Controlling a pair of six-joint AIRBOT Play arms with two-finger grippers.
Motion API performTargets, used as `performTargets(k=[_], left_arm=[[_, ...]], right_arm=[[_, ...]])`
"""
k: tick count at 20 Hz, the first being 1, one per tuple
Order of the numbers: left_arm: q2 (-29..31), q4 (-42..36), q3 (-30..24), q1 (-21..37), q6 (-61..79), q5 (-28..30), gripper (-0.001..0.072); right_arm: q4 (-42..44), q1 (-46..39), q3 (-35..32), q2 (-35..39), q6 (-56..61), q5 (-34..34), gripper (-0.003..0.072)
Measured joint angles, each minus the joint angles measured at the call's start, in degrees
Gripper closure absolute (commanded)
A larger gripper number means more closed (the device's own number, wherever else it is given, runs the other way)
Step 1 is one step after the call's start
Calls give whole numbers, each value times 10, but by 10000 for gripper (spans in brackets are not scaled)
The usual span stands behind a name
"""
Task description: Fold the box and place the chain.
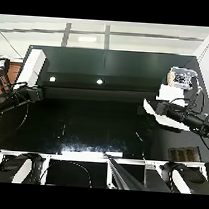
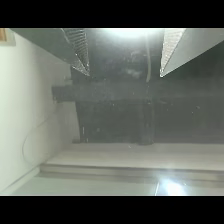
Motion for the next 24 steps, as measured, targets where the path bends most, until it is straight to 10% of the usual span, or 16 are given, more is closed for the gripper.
performTargets(k=[2,3,4,11,15,20,24], left_arm=[[-4,-6,0,0,0,8,190],[-7,-11,0,0,0,10,-3],[-10,-17,0,0,-1,11,-7],[-19,-27,2,0,0,19,3],[-19,-28,2,0,0,19,1],[-19,-29,2,0,1,18,1],[-19,-29,2,0,2,17,1]], right_arm=[[10,0,0,0,0,-10,635],[14,0,0,0,0,-14,408],[16,0,0,0,1,-17,-32],[3,-27,12,0,38,-65,-15],[-172,-110,93,-5,133,-40,-14],[-424,-322,188,-43,254,-9,-14],[-413,-527,210,-140,269,25,-14]])
